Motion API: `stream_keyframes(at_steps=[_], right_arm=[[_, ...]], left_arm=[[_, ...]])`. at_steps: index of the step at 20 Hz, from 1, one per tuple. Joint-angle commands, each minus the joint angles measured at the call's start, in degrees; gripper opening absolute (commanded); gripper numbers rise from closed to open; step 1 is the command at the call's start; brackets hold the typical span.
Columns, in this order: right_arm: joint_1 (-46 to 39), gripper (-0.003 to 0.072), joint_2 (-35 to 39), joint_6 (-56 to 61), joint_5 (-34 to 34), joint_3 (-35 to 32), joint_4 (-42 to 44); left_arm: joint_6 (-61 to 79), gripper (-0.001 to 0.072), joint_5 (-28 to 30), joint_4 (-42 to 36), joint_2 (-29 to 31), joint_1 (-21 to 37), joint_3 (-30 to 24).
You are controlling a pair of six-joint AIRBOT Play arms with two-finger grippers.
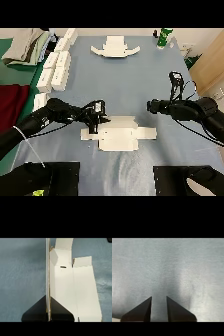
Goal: Fold the box.
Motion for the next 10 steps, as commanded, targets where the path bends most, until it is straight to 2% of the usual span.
stream_keyframes(at_steps=[1,4,8,10], right_arm=[[0.04,0.0278,0.00,0.02,0.33,-0.02,0.17],[0.04,0.0277,0.00,0.02,0.33,-0.02,0.33],[0.04,0.0277,0.00,0.02,0.33,-0.02,0.33],[0.04,0.0278,0.00,0.04,0.35,-0.02,0.35]], left_arm=[[7.19,0.0013,3.82,-6.21,-0.50,-3.08,-1.92],[15.23,0.0014,8.00,-12.94,-0.48,-4.15,-4.76],[17.29,0.0013,10.40,-12.81,1.01,-5.29,-5.38],[17.27,0.0013,15.69,-12.26,2.82,-7.82,-6.91]])
